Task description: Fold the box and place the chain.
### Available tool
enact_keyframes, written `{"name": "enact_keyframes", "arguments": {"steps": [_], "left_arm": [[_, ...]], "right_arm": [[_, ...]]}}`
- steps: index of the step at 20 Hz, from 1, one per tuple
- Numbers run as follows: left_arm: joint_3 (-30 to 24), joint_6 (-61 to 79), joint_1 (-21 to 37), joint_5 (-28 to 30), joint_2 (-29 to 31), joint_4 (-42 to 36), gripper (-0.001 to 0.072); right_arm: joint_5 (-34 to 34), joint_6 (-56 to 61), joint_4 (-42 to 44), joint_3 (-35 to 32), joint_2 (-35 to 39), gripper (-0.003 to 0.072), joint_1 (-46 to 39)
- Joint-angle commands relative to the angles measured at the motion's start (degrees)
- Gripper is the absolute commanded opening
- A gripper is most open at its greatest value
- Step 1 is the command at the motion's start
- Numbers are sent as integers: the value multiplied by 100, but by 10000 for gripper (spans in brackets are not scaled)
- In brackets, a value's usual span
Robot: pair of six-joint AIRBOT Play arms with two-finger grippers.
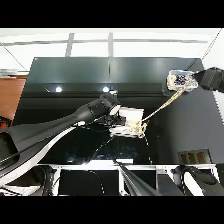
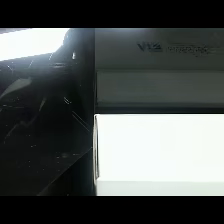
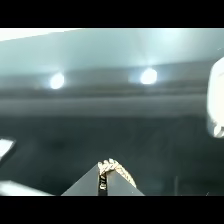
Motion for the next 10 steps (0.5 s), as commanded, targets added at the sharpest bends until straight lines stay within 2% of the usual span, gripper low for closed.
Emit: {"name": "enact_keyframes", "arguments": {"steps": [1,5,10], "left_arm": [[7,2,2,-7,-2,2,33],[7,2,2,-7,-2,2,32],[7,2,2,-4,-2,2,32]], "right_arm": [[1204,-256,446,-59,236,17,109],[1189,-280,1067,-619,234,16,649],[623,-632,1904,-960,179,16,1300]]}}
